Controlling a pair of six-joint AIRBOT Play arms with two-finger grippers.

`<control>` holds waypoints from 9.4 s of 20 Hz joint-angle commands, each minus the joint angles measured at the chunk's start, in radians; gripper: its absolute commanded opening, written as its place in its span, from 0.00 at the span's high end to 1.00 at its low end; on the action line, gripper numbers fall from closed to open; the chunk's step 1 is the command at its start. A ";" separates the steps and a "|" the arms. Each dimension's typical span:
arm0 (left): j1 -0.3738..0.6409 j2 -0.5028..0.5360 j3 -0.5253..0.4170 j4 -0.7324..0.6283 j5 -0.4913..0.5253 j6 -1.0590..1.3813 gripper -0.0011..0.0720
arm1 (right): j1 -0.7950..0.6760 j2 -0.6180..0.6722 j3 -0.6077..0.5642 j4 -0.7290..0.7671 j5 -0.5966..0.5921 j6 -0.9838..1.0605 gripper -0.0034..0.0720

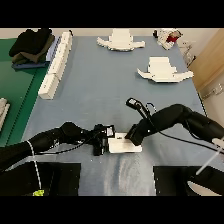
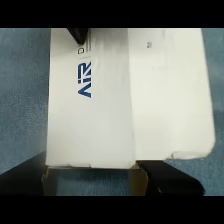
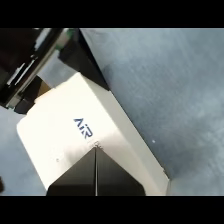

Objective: Fold the box.

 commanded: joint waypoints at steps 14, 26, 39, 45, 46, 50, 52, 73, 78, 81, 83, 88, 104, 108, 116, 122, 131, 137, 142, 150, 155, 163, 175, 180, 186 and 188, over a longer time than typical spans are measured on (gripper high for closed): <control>0.000 0.000 0.000 0.000 0.000 0.000 0.38 | 0.312 0.146 -0.105 -0.312 0.307 -0.257 0.19; 0.000 0.000 0.000 0.000 0.000 0.000 0.38 | 0.312 0.172 -0.104 -0.331 0.351 -0.314 0.44; 0.000 0.000 0.000 0.000 0.000 0.000 0.38 | 0.312 0.157 -0.100 -0.365 0.399 -0.311 0.61; 0.000 0.000 0.000 0.000 0.000 0.000 0.38 | 0.331 0.150 -0.100 -0.332 0.392 -0.312 0.67; 0.000 0.000 0.000 0.000 0.000 0.000 0.37 | 0.331 0.150 -0.101 -0.325 0.389 -0.312 0.67; 0.000 0.000 0.000 0.000 0.000 0.000 0.38 | 0.331 0.150 -0.119 -0.306 0.381 -0.312 0.67; 0.000 0.000 0.000 0.000 0.000 0.000 0.37 | 0.331 0.150 -0.127 -0.297 0.376 -0.311 0.67; 0.000 0.000 0.000 0.000 0.000 0.000 0.38 | 0.310 0.271 -0.134 -0.127 0.441 -0.107 0.40; 0.000 0.000 0.000 0.000 0.000 0.000 0.38 | 0.306 0.321 -0.236 -0.048 0.699 0.025 0.89; 0.000 0.000 0.000 0.000 0.000 0.000 0.38 | 0.332 0.345 -0.296 -0.048 0.793 0.147 0.89; 0.000 0.000 0.000 0.000 0.000 0.000 0.38 | 0.357 0.343 -0.328 -0.048 0.843 0.193 0.94; 0.000 0.000 0.000 0.000 0.000 0.000 0.38 | 0.396 0.343 -0.365 -0.049 0.846 0.230 0.94; 0.000 0.000 0.000 0.000 0.000 0.000 0.38 | 0.442 0.233 -0.451 -0.049 0.840 0.259 0.94; 0.000 0.000 0.000 0.000 0.000 0.000 0.37 | 0.441 0.270 -0.451 -0.050 0.842 0.259 0.94; 0.000 0.000 0.000 0.000 0.000 0.000 0.37 | 0.416 0.350 -0.389 -0.085 0.809 0.258 0.94; 0.000 0.000 0.000 0.000 0.000 0.000 0.38 | 0.221 0.297 -0.224 -0.208 0.498 0.248 0.95; 0.000 0.000 0.000 0.000 0.000 0.000 0.38 | -0.268 -0.028 0.220 -0.034 -0.239 -0.196 0.95; 0.000 0.000 0.000 0.000 0.000 0.000 0.38 | -0.422 -0.281 0.401 -0.044 -0.347 -0.230 0.95; 0.000 0.000 0.000 0.000 0.000 0.000 0.38 | -0.428 -0.303 0.401 -0.068 -0.314 -0.175 0.95; 0.000 0.000 0.000 0.000 0.000 0.000 0.37 | -0.428 -0.303 0.401 -0.069 -0.311 -0.142 0.95; 0.000 0.000 0.000 0.000 0.000 0.000 0.38 | -0.428 -0.303 0.401 -0.069 -0.311 -0.142 0.95; 0.004 0.033 0.004 0.002 0.000 -0.055 0.37 | -0.428 -0.303 0.401 -0.069 -0.311 -0.142 0.95; 0.778 0.415 0.004 0.674 -0.377 -0.960 0.38 | -0.428 -0.303 0.401 -0.069 -0.311 -0.142 0.95; 1.223 0.451 0.004 0.691 -0.438 -0.905 0.38 | -0.428 -0.303 0.401 -0.069 -0.311 -0.142 0.95; 1.415 0.420 0.006 0.715 -0.357 -0.885 0.38 | -0.428 -0.303 0.401 -0.069 -0.311 -0.142 0.95; 1.413 0.380 0.016 0.715 -0.309 -0.867 0.38 | -0.428 -0.303 0.401 -0.069 -0.311 -0.142 0.95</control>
